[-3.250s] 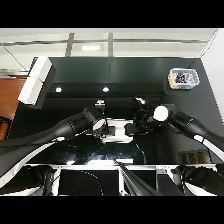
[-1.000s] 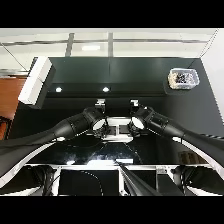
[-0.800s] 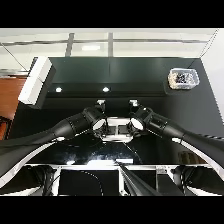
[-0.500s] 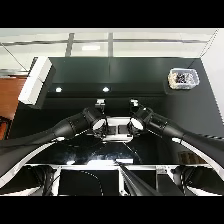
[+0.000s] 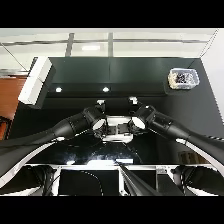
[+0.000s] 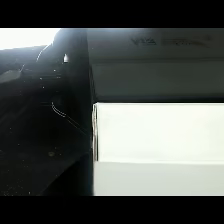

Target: Fold the box and place the chain.

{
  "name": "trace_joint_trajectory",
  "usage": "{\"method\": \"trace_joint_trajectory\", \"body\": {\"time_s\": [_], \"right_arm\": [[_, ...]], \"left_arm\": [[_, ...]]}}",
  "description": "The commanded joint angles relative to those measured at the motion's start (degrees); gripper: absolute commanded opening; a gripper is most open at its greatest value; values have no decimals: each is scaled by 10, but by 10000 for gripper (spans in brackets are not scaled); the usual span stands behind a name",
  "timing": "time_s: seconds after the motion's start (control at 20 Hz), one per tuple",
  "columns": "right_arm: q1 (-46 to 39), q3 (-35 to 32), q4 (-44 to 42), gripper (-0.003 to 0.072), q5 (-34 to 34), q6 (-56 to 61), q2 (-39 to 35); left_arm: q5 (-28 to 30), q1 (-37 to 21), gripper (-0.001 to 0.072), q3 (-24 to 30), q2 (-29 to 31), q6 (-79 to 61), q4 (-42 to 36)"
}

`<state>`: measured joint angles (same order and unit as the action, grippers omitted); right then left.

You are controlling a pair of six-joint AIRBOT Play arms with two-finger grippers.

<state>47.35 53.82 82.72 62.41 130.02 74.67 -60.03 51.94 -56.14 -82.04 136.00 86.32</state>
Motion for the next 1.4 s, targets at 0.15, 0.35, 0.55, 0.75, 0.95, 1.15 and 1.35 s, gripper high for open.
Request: {"method": "trace_joint_trajectory", "body": {"time_s": [0.15,0.35,0.55,0.75,0.95,1.15,1.35], "right_arm": [[-39,46,33,330,129,-107,-155],[-144,45,205,329,153,-107,-240],[-320,16,276,328,32,-120,-224],[-486,6,248,330,-104,-87,-123],[-557,139,90,720,-185,-148,47],[-562,379,138,720,-45,-111,233],[-566,490,168,692,-11,-41,327]], "left_arm": [[-1,0,30,0,0,1,0],[-1,0,30,0,0,1,0],[0,0,30,0,0,1,0],[-1,0,30,0,0,1,0],[0,0,30,0,0,1,0],[-1,0,29,0,0,1,0],[-1,0,29,0,0,1,0]]}}
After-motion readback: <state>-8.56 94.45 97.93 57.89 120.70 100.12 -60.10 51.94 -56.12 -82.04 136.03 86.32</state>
